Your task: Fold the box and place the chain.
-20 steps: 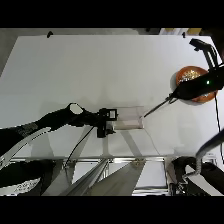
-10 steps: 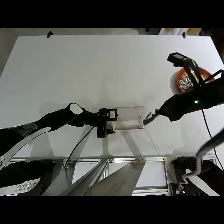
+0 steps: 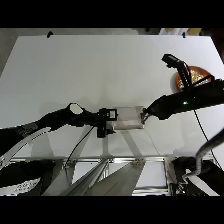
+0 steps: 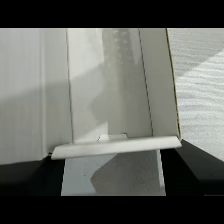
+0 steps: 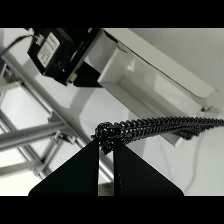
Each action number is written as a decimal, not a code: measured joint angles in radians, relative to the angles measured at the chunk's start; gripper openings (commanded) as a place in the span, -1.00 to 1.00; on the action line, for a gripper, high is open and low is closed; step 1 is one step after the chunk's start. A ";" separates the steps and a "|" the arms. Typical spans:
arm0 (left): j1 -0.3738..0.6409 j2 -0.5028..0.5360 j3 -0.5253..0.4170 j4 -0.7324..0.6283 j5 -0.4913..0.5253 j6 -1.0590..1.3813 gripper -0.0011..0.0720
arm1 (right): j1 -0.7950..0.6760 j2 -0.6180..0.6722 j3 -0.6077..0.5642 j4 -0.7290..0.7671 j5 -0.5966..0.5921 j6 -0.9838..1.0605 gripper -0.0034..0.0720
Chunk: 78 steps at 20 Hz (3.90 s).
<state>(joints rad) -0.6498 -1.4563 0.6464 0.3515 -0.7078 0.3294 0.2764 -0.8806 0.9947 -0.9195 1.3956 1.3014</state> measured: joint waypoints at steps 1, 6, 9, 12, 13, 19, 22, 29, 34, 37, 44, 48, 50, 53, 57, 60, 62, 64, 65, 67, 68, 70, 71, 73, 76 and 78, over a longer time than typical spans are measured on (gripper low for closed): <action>0.000 0.000 0.000 0.000 0.000 0.000 -0.40 | 0.005 0.000 -0.006 0.007 -0.015 -0.005 -0.87; 0.000 0.000 0.000 0.000 0.000 0.000 -0.40 | 0.070 0.000 -0.095 -0.007 -0.129 -0.027 -0.86; 0.000 0.000 0.000 0.000 0.000 0.000 -0.40 | 0.099 0.000 -0.172 -0.027 -0.202 -0.034 -0.86; 0.000 0.000 0.000 0.000 0.000 0.000 -0.40 | 0.113 0.000 -0.238 -0.029 -0.269 -0.043 -0.86; 0.000 0.000 0.000 0.000 0.000 0.000 -0.40 | 0.122 0.000 -0.258 -0.028 -0.291 -0.046 -0.86; 0.000 0.000 0.000 0.000 0.000 0.000 -0.40 | 0.221 0.000 -0.326 -0.072 -0.397 -0.082 -0.64; 0.000 0.000 0.000 0.000 0.000 0.000 -0.40 | 0.248 0.000 -0.335 -0.125 -0.435 -0.076 -0.35; 0.000 0.000 0.000 0.000 0.000 0.000 -0.40 | 0.261 0.039 -0.328 -0.187 -0.426 -0.071 -0.43; 0.000 0.000 0.000 0.000 0.000 0.000 -0.40 | 0.178 0.106 -0.309 -0.272 -0.320 -0.207 -0.65; 0.000 0.000 0.000 0.000 0.000 0.000 -0.40 | 0.073 0.120 -0.311 -0.292 -0.224 -0.425 -0.65; 0.000 0.000 0.000 0.000 0.000 0.000 -0.40 | -0.087 0.024 -0.420 -0.181 -0.267 -0.835 -0.65; 0.000 0.000 0.000 0.000 0.000 0.000 -0.40 | -0.102 -0.059 -0.501 -0.123 -0.341 -1.085 -0.64; 0.000 0.000 0.000 0.000 0.000 0.000 -0.40 | -0.105 -0.100 -0.518 -0.094 -0.384 -1.171 -0.59; 0.000 0.000 0.000 0.000 0.000 0.000 -0.40 | -0.106 -0.158 -0.531 -0.021 -0.424 -1.289 -0.58; 0.000 0.000 0.000 0.000 0.000 0.000 -0.40 | -0.107 -0.201 -0.536 0.053 -0.441 -1.407 -0.59; 0.000 0.000 0.000 0.000 0.000 0.000 -0.40 | -0.107 -0.212 -0.537 0.074 -0.447 -1.444 -0.60; 0.000 0.000 0.000 0.000 0.000 0.000 -0.40 | -0.107 -0.215 -0.537 0.083 -0.448 -1.456 -0.60; 0.000 0.000 0.000 0.000 0.000 0.000 -0.40 | -0.107 -0.217 -0.537 0.090 -0.442 -1.461 -0.61; 0.000 0.000 0.000 0.001 0.000 0.000 -0.40 | -0.107 -0.217 -0.537 0.091 -0.433 -1.464 -0.63; 0.000 0.000 0.000 0.001 0.000 0.001 -0.40 | -0.107 -0.218 -0.537 0.086 -0.413 -1.465 -0.65; 0.000 0.000 0.000 0.001 0.000 0.000 -0.40 | -0.107 -0.218 -0.537 0.083 -0.406 -1.465 -0.66; 0.000 0.000 0.000 0.001 0.000 0.000 -0.40 | -0.107 -0.218 -0.538 0.077 -0.395 -1.465 -0.86; 0.000 0.000 0.000 0.000 0.000 -0.001 -0.40 | -0.107 -0.218 -0.539 0.079 -0.389 -1.464 -0.86; 0.000 0.000 0.000 0.000 0.000 -0.001 -0.40 | -0.107 -0.218 -0.540 0.077 -0.390 -1.464 -0.87; 0.000 0.000 0.000 0.000 0.000 -0.001 -0.40 | -0.107 -0.212 -0.541 0.070 -0.390 -1.451 -0.87; 0.000 0.000 0.000 0.000 0.000 -0.001 -0.40 | -0.108 -0.188 -0.541 0.031 -0.391 -1.415 -0.87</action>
<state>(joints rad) -0.6498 -1.4563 0.6464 0.3515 -0.7078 0.3286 0.1688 -1.0683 0.4538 -0.8890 1.0042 -0.1139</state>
